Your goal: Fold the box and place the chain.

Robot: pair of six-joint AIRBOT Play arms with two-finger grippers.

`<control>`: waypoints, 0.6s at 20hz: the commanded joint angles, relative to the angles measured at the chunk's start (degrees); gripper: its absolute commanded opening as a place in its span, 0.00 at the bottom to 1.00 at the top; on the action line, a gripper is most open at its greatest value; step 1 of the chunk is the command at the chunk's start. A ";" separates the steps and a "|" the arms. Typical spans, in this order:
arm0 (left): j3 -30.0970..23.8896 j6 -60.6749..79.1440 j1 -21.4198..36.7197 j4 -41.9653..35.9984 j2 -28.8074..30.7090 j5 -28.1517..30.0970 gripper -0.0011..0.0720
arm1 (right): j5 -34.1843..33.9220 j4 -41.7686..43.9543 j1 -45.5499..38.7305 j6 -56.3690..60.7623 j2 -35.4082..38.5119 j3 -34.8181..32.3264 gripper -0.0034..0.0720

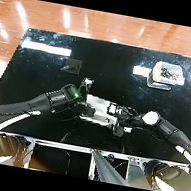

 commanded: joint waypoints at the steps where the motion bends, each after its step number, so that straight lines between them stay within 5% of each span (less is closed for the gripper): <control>1: 0.11 0.48 -0.11 -1.07 0.02 -0.59 0.05 | -0.09 -0.11 0.04 -0.15 -0.02 0.02 0.68; 3: 0.11 0.46 -0.13 -1.77 0.02 -0.57 0.08 | -0.09 -0.11 0.04 -0.15 -0.02 0.02 0.69; 4: 0.15 0.46 -0.13 -2.47 0.02 -0.59 0.22 | -0.09 -0.11 0.04 -0.15 -0.02 0.02 0.69; 6: 0.52 0.46 -0.13 -2.60 0.04 -0.46 0.71 | -0.09 -0.11 0.04 -0.15 -0.02 0.02 0.69; 12: 1.81 0.46 -0.13 -0.76 0.07 0.26 0.75 | -0.09 -0.11 0.04 -0.15 -0.02 0.02 0.68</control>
